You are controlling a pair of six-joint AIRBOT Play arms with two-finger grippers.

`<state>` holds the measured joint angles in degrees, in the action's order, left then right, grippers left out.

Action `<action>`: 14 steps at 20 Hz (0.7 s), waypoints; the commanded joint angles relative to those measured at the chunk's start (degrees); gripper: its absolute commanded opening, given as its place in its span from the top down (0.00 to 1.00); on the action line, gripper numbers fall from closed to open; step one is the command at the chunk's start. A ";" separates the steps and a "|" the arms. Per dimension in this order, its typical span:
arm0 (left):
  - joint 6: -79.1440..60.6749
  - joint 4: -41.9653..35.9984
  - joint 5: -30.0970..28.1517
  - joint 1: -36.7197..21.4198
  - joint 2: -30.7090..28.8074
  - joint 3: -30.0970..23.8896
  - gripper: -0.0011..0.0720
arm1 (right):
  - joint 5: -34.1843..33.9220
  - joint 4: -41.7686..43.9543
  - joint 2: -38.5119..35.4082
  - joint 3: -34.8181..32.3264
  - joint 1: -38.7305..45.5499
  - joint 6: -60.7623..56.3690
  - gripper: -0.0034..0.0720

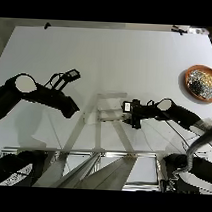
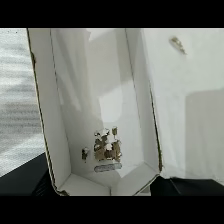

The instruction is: Fold the box and place the chain.

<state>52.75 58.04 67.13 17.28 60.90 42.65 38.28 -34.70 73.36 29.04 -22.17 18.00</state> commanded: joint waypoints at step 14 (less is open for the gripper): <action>15.69 -8.48 -4.13 -1.46 14.64 -4.66 0.98 | 0.02 0.02 -0.02 0.04 0.04 -0.02 0.41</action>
<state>68.84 52.69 63.68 15.33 72.71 38.09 38.30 -34.68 73.36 29.04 -22.17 18.00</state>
